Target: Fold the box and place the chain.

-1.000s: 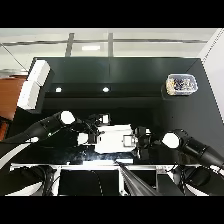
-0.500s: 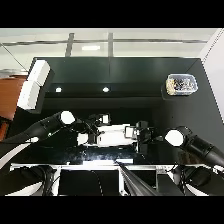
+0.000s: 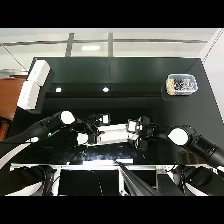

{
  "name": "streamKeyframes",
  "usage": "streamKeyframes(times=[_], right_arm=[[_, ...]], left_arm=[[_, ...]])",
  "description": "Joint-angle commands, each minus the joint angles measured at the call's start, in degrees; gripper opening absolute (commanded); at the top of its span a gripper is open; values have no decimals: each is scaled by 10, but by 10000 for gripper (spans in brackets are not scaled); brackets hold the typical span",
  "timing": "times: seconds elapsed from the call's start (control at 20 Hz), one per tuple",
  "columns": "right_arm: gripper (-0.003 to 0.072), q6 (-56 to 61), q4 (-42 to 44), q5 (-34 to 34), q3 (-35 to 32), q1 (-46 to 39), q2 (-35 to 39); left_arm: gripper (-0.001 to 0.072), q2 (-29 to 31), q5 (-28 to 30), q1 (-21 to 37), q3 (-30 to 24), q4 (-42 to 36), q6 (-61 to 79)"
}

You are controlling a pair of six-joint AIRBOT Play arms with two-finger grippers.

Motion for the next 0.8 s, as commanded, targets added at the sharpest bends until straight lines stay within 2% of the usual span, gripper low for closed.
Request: streamKeyframes(times=[0.0,0.35,0.55,0.75], right_arm=[[713,1,6,-2,0,0,1],[714,-40,24,13,0,-1,-24],[714,-140,117,14,0,-2,-49],[713,-186,138,53,0,-2,-72]], left_arm=[[28,0,0,0,0,0,0],[28,0,0,0,0,0,0],[29,0,0,0,0,0,0],[29,0,0,0,0,0,0]])
